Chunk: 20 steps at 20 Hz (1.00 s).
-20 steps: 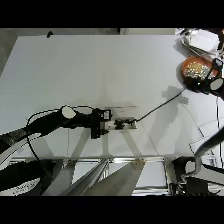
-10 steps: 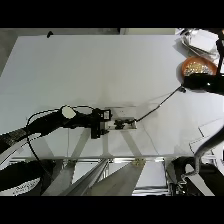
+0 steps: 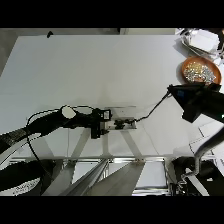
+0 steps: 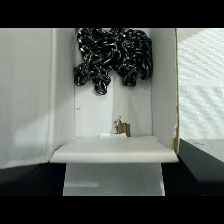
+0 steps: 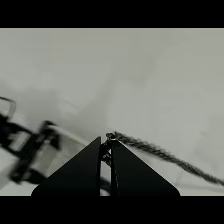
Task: Fold the box and place the chain.
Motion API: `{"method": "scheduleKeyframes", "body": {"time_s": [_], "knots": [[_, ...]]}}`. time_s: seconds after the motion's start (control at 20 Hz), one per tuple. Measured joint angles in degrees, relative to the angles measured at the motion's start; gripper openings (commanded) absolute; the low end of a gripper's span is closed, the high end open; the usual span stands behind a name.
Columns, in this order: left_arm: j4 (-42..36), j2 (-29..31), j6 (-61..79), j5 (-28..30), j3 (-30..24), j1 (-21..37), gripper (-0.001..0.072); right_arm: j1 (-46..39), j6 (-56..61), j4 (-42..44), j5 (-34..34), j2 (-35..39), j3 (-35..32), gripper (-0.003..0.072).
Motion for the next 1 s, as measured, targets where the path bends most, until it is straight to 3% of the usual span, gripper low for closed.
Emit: {"method": "scheduleKeyframes", "body": {"time_s": [0.4,1.0], "knots": [[0.0,0.0,0.0,0.0,0.0,0.0,0.0137,12.6,-2.4,9.7,-5.6,-1.6,0.0,0.0017],[0.0,0.0,0.0,0.0,0.0,0.0,0.0137,22.9,-4.7,7.2,-4.8,-25.9,-2.5,0.0018]]}}
